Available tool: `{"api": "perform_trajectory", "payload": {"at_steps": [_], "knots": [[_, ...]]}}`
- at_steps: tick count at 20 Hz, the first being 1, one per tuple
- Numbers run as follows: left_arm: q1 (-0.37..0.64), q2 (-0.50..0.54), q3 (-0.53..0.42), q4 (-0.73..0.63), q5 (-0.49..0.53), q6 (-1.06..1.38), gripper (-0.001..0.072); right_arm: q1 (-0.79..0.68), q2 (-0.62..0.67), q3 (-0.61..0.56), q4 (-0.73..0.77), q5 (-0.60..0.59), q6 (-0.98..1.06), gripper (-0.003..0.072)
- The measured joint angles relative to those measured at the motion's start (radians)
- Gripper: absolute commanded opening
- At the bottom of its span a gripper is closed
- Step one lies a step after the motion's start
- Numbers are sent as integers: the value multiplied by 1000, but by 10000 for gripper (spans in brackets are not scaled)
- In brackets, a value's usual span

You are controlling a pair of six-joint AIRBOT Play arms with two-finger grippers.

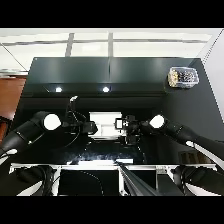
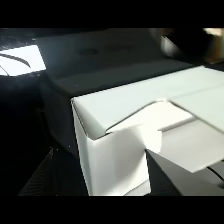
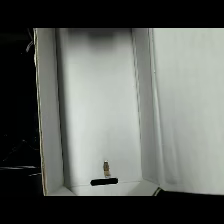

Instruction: Fold the box and place the chain.

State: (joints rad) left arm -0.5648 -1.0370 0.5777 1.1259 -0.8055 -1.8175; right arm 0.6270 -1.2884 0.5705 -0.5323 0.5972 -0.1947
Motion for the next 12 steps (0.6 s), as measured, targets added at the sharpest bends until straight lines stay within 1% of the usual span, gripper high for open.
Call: {"api": "perform_trajectory", "payload": {"at_steps": [3,4,5,9,12], "knots": [[-60,-14,0,70,27,-122,662,0,0,0,0,0,0,336],[-76,-16,0,93,31,-159,613,0,0,0,0,0,0,336],[-88,-18,1,114,31,-192,588,0,0,0,0,0,0,336],[-120,-30,9,185,31,-330,587,0,0,0,0,0,0,336],[-129,-53,39,211,5,-379,587,0,0,0,0,0,0,336]]}}
